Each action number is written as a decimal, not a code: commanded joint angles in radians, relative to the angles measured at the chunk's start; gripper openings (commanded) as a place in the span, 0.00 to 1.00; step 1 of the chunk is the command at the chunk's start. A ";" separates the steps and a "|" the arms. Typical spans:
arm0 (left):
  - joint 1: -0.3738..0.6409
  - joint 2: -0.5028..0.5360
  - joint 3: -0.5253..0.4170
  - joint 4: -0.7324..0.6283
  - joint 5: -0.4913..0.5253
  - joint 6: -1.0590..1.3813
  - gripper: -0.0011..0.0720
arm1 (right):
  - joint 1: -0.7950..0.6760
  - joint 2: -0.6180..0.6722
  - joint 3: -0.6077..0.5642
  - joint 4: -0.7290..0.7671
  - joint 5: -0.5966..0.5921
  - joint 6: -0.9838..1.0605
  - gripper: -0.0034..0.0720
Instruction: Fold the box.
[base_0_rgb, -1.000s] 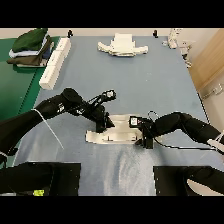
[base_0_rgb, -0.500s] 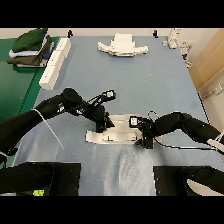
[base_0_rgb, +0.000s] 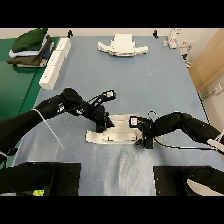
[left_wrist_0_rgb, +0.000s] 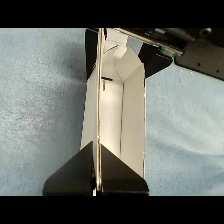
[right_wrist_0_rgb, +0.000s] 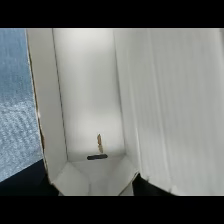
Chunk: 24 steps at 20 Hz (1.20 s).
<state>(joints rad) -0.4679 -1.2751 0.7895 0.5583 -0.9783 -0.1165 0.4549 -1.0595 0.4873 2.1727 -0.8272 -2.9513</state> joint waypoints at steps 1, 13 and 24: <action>0.000 0.000 0.000 -0.006 -0.001 0.000 0.04 | 0.000 0.001 0.001 0.000 0.000 0.000 0.72; 0.080 0.168 0.016 0.240 -0.192 -0.445 0.03 | 0.000 0.001 0.001 0.000 0.000 0.000 0.72; -0.095 0.127 0.055 -0.081 0.013 -0.819 0.03 | 0.000 0.001 0.001 0.000 0.000 0.000 0.72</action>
<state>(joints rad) -0.5419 -1.1130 0.8211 0.5785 -1.1168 -0.8944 0.4549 -1.0592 0.4873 2.1723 -0.8280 -2.9517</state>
